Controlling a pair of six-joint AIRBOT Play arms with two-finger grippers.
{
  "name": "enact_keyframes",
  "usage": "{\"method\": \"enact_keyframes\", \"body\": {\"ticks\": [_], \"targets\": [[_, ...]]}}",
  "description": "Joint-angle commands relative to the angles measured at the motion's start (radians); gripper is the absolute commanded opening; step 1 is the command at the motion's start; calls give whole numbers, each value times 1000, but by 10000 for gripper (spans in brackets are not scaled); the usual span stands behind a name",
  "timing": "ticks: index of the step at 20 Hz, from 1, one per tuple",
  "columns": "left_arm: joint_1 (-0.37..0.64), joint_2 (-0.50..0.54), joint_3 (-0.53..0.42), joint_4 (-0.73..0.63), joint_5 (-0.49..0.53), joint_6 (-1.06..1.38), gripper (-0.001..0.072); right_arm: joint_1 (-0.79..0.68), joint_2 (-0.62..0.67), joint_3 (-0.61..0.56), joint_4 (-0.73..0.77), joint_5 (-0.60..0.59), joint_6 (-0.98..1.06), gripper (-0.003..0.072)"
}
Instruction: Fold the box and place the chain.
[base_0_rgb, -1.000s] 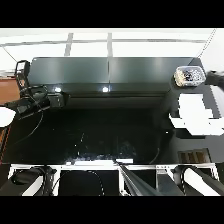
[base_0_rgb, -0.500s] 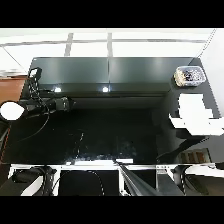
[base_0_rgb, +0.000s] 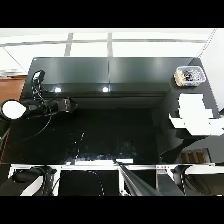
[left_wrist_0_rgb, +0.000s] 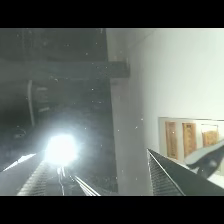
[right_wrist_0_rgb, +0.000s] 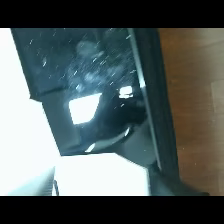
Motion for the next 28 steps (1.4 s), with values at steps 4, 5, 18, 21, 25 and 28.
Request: {"method": "enact_keyframes", "body": {"ticks": [4, 5, 18, 21, 25, 28], "targets": [[0, -1, 0, -5, -17, -1, 708, 10, -6, 4, -16, -2, -37, 13], [0, -1, 0, -5, -17, 0, 708, 10, -5, 4, -6, 7, -37, 15], [-17, -1, 0, -5, 29, 34, 708, 332, 439, -178, 405, -61, 84, 15], [-64, -14, 0, -14, 50, 34, 708, 532, 558, -385, 477, -184, 139, 14], [-160, -104, 0, -151, 149, 93, 708, 843, 671, -726, 734, -532, 138, 14], [-196, -192, 15, -360, 205, 227, 708, 1094, 668, -831, 685, -724, 140, 14]]}}
